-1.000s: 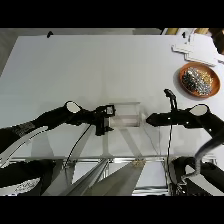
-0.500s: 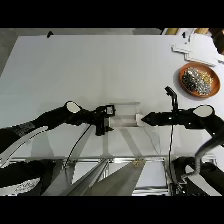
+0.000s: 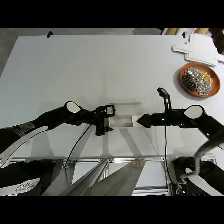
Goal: Fold the box and place the chain.
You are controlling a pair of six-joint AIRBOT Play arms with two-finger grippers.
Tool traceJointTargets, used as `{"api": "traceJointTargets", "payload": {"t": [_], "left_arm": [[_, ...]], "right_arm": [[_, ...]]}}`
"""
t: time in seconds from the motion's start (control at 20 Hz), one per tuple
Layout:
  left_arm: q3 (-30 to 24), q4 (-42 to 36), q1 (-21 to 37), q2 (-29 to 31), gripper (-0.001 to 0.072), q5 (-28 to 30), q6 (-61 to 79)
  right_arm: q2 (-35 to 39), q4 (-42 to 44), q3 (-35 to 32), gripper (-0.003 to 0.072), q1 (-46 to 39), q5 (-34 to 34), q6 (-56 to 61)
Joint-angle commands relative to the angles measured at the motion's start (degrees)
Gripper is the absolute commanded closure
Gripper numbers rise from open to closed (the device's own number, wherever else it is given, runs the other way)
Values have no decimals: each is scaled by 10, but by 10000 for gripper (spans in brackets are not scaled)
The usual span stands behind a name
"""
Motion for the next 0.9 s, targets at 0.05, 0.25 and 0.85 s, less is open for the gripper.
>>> {"api": "traceJointTargets", "payload": {"t": [0.05, 0.25, 0.85], "left_arm": [[0, 0, 0, 0, 457, 0, 0], [0, 0, 0, 0, 457, 0, 0], [0, 0, 0, 0, 457, 0, 0]], "right_arm": [[-5, -106, 36, 257, 58, -31, 138], [-18, -167, 67, 257, 101, -22, 254], [-132, -393, 193, 269, 237, 24, 571]]}}
